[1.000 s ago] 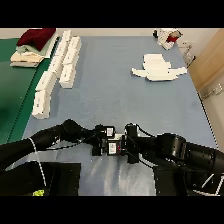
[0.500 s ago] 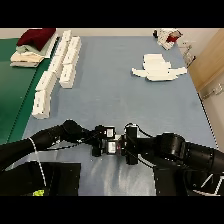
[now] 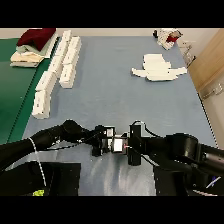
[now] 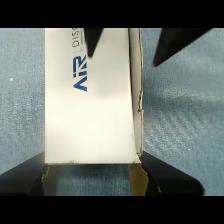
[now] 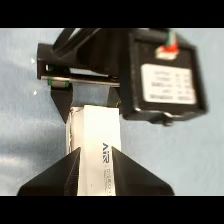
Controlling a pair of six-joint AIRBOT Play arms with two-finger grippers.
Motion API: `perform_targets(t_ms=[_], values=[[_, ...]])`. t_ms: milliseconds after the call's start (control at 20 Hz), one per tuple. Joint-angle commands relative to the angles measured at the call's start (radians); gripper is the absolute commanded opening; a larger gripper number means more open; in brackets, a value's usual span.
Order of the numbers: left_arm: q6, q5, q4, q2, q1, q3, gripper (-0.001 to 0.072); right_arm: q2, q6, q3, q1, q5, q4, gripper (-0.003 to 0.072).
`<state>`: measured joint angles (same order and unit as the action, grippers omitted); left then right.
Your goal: Fold the box.
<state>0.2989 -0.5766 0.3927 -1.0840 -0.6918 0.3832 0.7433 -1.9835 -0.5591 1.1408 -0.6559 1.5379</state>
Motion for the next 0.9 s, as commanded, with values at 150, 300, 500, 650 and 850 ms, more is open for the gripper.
perform_targets(t_ms=[150, 300, 500, 650, 850], values=[[0.000, 0.001, 0.000, 0.000, 0.000, 0.001, 0.0456, -0.161, 0.421, 0.165, -0.007, 0.237, 0.013, 0.0010], [0.000, 0.001, 0.000, 0.000, 0.000, 0.001, 0.0455, -0.243, 0.658, 0.332, -0.007, 0.473, 0.015, 0.0007], [0.000, 0.001, 0.000, 0.000, 0.000, 0.001, 0.0455, -0.231, 0.746, 0.436, -0.007, 0.573, 0.015, 0.0016], [-0.001, 0.001, 0.000, 0.000, 0.000, 0.001, 0.0455, -0.192, 0.746, 0.436, -0.007, 0.590, 0.014, 0.0016], [0.000, 0.001, 0.000, 0.000, 0.000, 0.001, 0.0455, -0.159, 0.746, 0.436, -0.007, 0.605, 0.014, 0.0017]])
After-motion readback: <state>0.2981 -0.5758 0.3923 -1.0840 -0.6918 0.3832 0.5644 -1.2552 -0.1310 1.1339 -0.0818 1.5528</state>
